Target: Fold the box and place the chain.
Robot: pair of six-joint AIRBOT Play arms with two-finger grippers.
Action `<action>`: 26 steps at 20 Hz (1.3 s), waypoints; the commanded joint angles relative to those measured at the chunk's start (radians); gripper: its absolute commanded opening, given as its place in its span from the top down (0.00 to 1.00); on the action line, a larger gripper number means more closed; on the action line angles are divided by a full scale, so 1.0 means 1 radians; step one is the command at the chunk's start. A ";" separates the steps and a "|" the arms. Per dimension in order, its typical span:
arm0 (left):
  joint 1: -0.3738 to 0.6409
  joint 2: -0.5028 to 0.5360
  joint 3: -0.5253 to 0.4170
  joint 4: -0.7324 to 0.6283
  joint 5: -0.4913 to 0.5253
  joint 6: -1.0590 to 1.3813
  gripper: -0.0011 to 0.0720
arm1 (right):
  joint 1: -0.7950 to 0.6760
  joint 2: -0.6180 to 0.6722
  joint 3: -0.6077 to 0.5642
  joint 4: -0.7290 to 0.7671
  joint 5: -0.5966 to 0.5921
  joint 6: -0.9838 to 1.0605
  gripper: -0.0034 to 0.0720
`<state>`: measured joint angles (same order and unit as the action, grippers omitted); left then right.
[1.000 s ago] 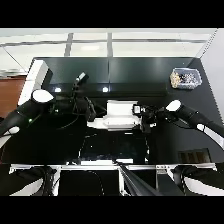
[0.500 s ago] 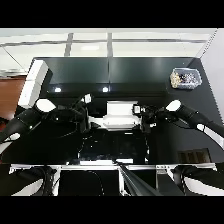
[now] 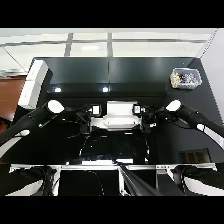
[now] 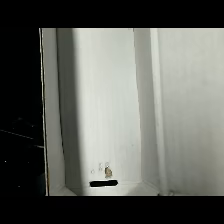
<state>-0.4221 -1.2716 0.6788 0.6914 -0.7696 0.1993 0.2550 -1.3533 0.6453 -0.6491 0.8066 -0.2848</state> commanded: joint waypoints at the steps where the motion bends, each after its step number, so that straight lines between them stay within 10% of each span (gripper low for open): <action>1: -0.029 -0.040 0.006 -0.024 0.037 0.014 0.02 | 0.001 0.000 0.000 0.000 0.000 0.000 0.64; 6: -0.063 -0.050 0.023 -0.054 0.063 0.014 0.05 | 0.001 0.000 0.000 0.000 0.000 0.000 0.64; 11: -0.076 -0.051 0.028 -0.075 0.060 0.014 0.66 | 0.001 0.000 0.000 0.000 0.000 0.000 0.64; 26: -0.150 -0.101 0.027 -0.273 0.139 -0.009 0.69 | 0.001 0.000 0.000 0.000 0.000 0.000 0.64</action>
<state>-0.5697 -1.3609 0.7052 0.4683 -0.6205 0.2008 0.2550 -1.3533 0.6456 -0.6487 0.8078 -0.2844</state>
